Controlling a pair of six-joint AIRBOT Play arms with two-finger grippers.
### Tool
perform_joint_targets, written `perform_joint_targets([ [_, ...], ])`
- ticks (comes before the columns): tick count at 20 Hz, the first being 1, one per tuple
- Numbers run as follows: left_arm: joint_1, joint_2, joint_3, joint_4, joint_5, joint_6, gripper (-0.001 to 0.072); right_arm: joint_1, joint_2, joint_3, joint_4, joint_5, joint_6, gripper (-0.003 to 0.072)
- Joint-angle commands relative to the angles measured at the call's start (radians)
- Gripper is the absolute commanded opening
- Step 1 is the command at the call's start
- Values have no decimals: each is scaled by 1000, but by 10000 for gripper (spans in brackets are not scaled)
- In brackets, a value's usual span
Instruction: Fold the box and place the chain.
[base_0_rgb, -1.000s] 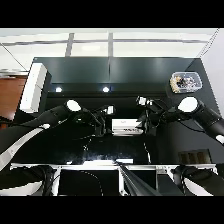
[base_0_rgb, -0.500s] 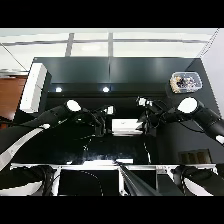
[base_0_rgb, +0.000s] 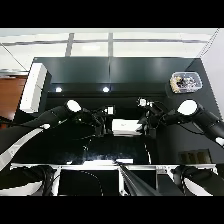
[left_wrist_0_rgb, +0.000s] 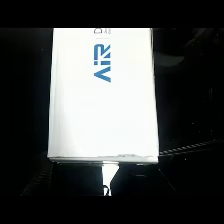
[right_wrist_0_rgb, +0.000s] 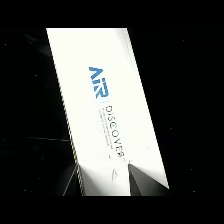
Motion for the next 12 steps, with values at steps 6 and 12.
perform_joint_targets([
  [6,-1,-1,0,0,1,1,599,-107,48,27,157,122,595,248],
  [12,-1,-1,0,0,1,1,599,-86,-59,-27,225,72,788,2],
])
